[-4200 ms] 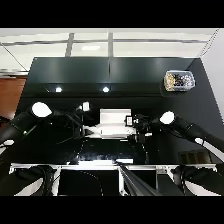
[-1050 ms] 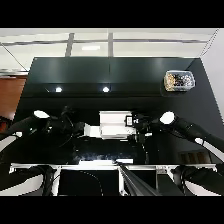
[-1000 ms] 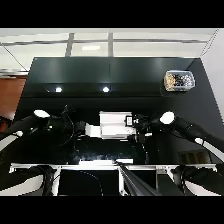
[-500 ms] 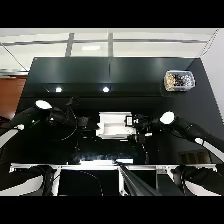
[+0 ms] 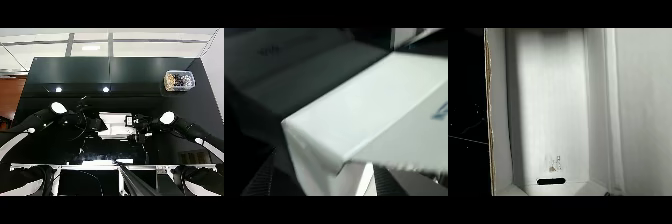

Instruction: Fold the box and place the chain.

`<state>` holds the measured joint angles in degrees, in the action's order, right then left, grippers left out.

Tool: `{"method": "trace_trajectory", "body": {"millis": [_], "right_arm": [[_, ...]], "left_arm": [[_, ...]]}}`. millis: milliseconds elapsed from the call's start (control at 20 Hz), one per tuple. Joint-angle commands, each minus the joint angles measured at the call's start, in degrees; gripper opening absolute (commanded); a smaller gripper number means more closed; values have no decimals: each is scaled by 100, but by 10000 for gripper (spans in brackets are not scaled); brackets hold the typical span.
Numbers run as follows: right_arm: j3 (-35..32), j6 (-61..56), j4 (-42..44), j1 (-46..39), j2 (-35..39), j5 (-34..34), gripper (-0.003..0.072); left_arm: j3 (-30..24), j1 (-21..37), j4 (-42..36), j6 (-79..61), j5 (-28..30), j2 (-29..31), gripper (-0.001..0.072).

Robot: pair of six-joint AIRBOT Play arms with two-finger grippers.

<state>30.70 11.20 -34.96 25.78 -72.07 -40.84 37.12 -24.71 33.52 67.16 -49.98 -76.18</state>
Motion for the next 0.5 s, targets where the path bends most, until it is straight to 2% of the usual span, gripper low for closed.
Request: {"method": "trace_trajectory", "body": {"millis": [0, 150, 250, 400, 450], "right_arm": [[0, 0, 2, 4, -2, 0, 480], [0, 0, 2, 4, -2, 2, 480], [0, -2, 2, 4, -2, 13, 480], [0, -4, 7, 4, -2, 15, 480], [0, -4, 7, 4, -2, 15, 480]], "left_arm": [[247, -424, 981, 1189, 605, -4, 680], [621, -822, 2614, 2916, 409, -9, 672], [859, -1128, 3941, 4909, 7, -33, 672], [1274, -1558, 4745, 5770, -553, -37, 668], [1388, -1700, 5038, 6048, -697, -46, 582]]}}
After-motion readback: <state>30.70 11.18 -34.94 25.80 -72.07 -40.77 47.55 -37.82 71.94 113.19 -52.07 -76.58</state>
